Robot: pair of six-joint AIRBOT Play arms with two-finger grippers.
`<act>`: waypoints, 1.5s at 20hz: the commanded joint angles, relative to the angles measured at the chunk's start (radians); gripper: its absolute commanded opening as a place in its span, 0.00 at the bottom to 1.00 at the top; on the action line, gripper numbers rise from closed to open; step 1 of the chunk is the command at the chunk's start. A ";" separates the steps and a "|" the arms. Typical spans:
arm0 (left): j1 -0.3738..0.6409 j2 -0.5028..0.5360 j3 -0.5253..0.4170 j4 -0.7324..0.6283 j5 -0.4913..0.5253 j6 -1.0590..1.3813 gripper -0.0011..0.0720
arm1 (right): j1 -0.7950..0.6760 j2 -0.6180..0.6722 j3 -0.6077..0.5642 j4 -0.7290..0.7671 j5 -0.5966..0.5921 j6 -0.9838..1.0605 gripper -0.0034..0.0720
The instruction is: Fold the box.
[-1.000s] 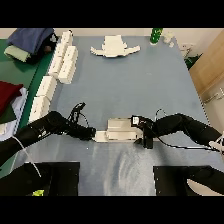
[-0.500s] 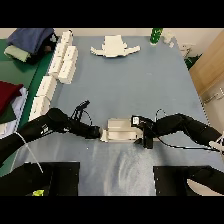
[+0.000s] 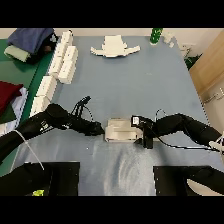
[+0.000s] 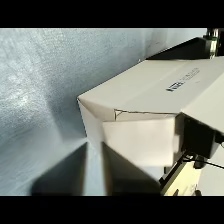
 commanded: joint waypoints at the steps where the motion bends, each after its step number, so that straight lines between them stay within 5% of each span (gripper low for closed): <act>1: 0.000 -0.001 0.003 -0.001 -0.013 -0.002 0.57 | 0.000 0.000 0.001 0.000 0.000 0.001 0.72; 9: -0.011 -0.003 0.003 -0.021 0.017 0.000 0.57 | 0.000 0.000 0.001 0.000 0.000 0.000 0.72; 12: -0.092 -0.003 0.009 -0.004 0.055 -0.020 0.57 | 0.000 0.000 0.001 0.000 0.000 0.000 0.72; 15: -0.223 -0.003 0.059 0.233 0.170 -0.299 0.57 | 0.000 0.000 0.001 0.000 0.000 0.001 0.72; 19: -0.338 -0.017 0.146 0.579 0.170 -0.723 0.57 | 0.000 0.000 0.001 0.000 0.000 0.000 0.72; 30: -0.550 -0.214 0.393 0.908 -0.078 -1.236 0.56 | 0.000 0.000 0.001 0.000 0.000 0.001 0.72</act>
